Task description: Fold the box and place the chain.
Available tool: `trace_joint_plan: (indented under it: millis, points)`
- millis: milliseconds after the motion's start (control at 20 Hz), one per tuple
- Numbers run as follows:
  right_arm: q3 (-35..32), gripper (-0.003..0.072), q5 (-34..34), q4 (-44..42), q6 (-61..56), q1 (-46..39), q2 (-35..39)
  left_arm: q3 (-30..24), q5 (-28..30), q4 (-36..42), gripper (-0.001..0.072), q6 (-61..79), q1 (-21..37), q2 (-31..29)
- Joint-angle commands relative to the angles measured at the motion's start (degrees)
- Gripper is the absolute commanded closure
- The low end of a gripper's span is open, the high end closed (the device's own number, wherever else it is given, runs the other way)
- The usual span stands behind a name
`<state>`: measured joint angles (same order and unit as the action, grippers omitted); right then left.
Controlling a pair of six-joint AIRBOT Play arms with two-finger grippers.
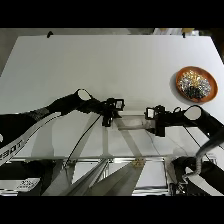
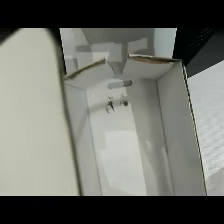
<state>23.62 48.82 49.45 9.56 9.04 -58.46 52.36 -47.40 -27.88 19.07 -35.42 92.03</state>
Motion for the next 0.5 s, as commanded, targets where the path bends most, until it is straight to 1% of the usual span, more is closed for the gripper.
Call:
trace_joint_plan:
  millis: [0, 150, 350, 400, 450]
  points:
    - [0.90, 0.0000, 3.04, -3.58, 6.34, -0.48, -4.61, 0.00, 0.00, -0.02, 0.0698, 0.02, -0.02, 0.02]
    - [0.90, 0.0005, 3.23, -4.68, 7.26, -0.48, -5.25, 0.00, 0.00, -0.02, 0.0698, 0.02, -0.02, 0.02]
    - [0.90, 0.0052, 4.26, -4.85, 7.23, -0.48, -6.47, 0.00, 0.00, -0.02, 0.0698, 0.02, -0.02, 0.02]
    - [0.90, 0.0086, 4.09, -4.87, 7.23, -0.48, -6.71, 0.00, 0.00, -0.02, 0.0698, 0.00, -0.02, 0.02]
    - [0.90, 0.0169, 4.13, -4.85, 7.23, -0.48, -7.02, 0.00, 0.00, -0.02, 0.0698, 0.02, -0.02, 0.02]
